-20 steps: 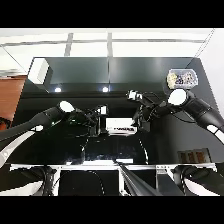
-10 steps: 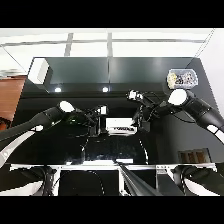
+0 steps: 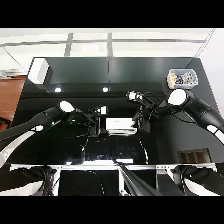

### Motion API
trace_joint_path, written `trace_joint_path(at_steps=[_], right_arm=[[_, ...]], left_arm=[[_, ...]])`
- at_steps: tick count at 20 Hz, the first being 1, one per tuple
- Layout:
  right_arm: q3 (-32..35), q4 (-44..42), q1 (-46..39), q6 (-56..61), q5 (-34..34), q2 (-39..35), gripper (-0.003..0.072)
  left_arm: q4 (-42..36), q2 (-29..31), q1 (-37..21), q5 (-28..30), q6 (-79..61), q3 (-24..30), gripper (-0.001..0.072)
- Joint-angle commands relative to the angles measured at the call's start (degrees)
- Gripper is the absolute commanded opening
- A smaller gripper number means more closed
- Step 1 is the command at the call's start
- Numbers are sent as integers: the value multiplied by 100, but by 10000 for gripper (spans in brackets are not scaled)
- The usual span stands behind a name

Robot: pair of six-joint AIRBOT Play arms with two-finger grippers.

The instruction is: Fold the box and place the chain.

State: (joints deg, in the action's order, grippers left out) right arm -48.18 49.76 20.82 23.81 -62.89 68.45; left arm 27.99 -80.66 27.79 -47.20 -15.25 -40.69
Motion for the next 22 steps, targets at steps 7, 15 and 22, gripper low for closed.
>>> trace_joint_path(at_steps=[7,15,22], right_arm=[[0,-9,0,-4,-249,2,341],[0,-9,0,-4,-175,2,339],[2,0,0,-4,-120,2,262]], left_arm=[[4,-4,2,2,0,0,459],[4,-4,2,2,0,0,459],[4,-4,2,0,0,0,459]])
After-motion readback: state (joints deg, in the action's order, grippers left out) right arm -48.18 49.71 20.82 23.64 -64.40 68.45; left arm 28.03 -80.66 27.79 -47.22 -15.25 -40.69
